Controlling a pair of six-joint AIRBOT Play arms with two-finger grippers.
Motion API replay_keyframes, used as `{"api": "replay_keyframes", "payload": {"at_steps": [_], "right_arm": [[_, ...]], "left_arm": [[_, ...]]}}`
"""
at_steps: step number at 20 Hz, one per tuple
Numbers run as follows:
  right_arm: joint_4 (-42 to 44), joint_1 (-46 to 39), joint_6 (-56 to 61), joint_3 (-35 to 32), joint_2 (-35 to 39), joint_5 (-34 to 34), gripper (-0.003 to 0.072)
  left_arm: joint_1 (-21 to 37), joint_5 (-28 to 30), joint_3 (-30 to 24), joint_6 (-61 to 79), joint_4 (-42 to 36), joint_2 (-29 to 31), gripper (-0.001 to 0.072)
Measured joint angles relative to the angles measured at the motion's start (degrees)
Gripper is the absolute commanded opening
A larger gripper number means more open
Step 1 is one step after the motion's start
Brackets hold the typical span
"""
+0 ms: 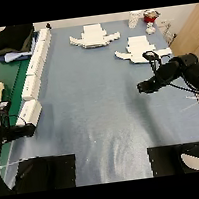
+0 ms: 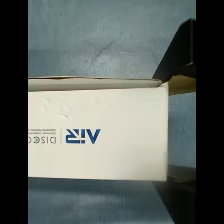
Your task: Fold the box.
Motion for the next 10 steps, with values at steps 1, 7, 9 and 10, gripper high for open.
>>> {"api": "replay_keyframes", "payload": {"at_steps": [1, 7, 9, 10], "right_arm": [[0.0, 0.0, 0.0, 0.0, 0.0, 0.0, 0.0004], [0.0, 0.0, 0.0, 0.0, 0.0, 0.0, 0.0004], [0.0, 0.0, 0.0, 0.0, 0.0, 0.0, 0.0004], [0.0, 0.0, 0.0, 0.0, 0.0, 0.0, 0.0003]], "left_arm": [[0.9, 1.0, 0.1, 0.2, 0.0, -0.9, 0.0533], [3.0, 6.5, 2.3, 4.7, -3.8, -9.2, 0.0533], [3.1, 7.6, 3.7, 6.4, -5.4, -12.4, 0.0533], [3.2, 8.0, 4.3, 7.5, -6.3, -13.8, 0.0533]]}}
